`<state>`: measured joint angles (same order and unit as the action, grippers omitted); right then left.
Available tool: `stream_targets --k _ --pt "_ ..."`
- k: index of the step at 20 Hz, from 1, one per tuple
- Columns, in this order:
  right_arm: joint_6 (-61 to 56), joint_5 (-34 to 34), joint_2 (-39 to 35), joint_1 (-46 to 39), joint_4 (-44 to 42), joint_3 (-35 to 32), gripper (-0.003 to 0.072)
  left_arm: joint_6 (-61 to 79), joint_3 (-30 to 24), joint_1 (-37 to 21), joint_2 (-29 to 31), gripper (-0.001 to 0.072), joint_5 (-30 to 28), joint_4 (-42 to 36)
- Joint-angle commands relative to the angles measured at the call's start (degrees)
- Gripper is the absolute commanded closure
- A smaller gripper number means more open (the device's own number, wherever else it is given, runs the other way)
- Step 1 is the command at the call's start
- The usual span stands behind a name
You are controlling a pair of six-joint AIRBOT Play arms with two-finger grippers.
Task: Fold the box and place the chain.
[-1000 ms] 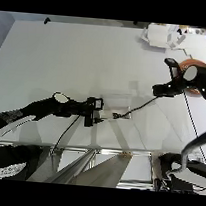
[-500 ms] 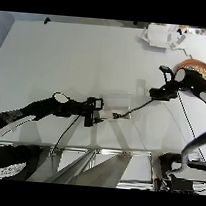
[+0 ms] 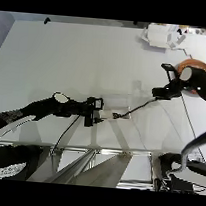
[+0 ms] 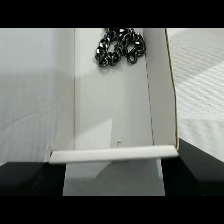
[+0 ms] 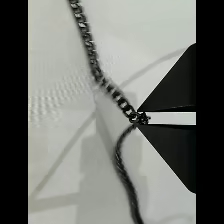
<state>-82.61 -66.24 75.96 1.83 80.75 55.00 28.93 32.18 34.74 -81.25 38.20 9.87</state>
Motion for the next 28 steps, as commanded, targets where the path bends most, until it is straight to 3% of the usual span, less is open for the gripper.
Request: stream_targets --k 1,8,13,20,26,28 --pt "0.57 -4.02 -9.7 0.02 -4.2 0.07 0.0671 0.0 0.02 -0.02 0.02 0.0571 -0.02 0.0" --pt "3.39 -9.55 -26.58 6.51 -21.11 0.07 0.067 0.0 0.02 -0.02 0.02 0.0571 0.2 0.0" --pt "3.28 -6.03 -29.18 18.78 -26.14 0.07 0.067 0.0 0.02 0.0 0.02 0.0571 0.22 -0.02" --pt "0.94 10.32 -28.72 31.54 -24.87 0.04 0.067 0.0 0.02 0.0 0.02 0.0571 0.22 0.0" --pt "-0.81 10.08 -22.36 31.56 -19.89 -0.52 0.067 0.0 0.02 0.0 0.02 0.0571 0.22 0.0" --pt "-6.88 9.88 -21.24 31.56 -13.99 -2.38 0.0671 0.0 0.02 0.0 0.02 0.0571 0.2 0.0"
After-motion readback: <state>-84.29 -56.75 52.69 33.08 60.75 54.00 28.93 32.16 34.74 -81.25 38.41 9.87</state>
